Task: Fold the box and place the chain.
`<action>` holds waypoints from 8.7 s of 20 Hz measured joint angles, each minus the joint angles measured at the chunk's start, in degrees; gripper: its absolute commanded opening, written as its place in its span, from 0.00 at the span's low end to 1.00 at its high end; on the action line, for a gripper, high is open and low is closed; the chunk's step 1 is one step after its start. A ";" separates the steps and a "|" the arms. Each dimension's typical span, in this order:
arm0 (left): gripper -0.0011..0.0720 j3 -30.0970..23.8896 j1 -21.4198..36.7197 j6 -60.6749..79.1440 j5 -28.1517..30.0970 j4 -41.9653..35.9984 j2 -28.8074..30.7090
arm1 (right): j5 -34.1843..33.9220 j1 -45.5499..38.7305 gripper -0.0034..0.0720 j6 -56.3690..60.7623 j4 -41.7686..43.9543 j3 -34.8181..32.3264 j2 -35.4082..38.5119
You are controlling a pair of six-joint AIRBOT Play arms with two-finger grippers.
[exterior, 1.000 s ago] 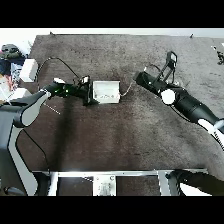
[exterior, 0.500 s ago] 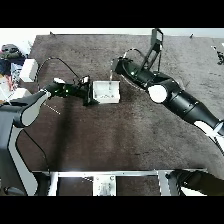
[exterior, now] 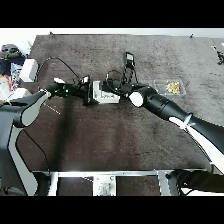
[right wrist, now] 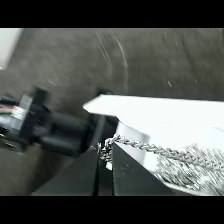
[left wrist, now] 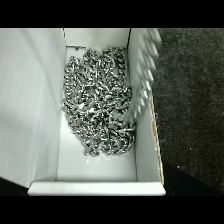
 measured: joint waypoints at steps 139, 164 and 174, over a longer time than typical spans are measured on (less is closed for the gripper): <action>0.41 0.00 0.00 -0.02 -0.02 0.00 0.00 | 47.93 -20.44 0.49 -115.89 45.83 21.68 -20.52; 0.41 0.00 0.00 -0.04 0.09 -0.04 0.00 | 44.65 -20.17 0.34 -115.49 43.23 23.89 -23.87; 0.40 0.00 0.00 -0.02 0.02 -0.02 0.00 | 46.53 -20.17 0.34 -114.60 39.65 24.00 -23.91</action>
